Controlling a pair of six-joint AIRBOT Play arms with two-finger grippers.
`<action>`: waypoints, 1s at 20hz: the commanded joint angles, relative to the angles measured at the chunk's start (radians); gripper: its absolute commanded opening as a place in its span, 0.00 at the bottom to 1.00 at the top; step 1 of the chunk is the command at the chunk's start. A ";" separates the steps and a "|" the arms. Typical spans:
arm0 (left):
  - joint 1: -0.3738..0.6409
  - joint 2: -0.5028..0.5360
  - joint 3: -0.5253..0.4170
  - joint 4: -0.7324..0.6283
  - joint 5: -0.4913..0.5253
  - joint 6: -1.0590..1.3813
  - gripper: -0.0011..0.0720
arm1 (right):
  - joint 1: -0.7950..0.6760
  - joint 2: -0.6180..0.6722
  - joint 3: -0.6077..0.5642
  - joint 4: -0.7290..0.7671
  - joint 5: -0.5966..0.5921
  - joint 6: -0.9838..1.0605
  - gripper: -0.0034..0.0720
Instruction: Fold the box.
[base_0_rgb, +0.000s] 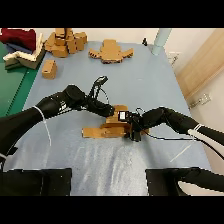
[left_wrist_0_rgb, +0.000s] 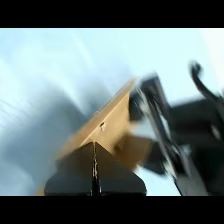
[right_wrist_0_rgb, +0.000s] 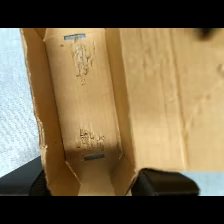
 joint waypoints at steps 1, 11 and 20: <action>-0.005 -0.061 0.000 0.021 0.097 -0.023 0.03 | 0.001 0.000 0.000 0.000 0.000 0.000 0.83; -0.005 -0.117 0.002 0.232 0.014 -0.183 0.03 | 0.001 0.000 0.000 0.000 0.000 0.000 0.83; 0.013 0.051 0.003 0.347 -0.040 0.011 0.03 | 0.001 0.000 0.000 0.000 0.000 0.000 0.83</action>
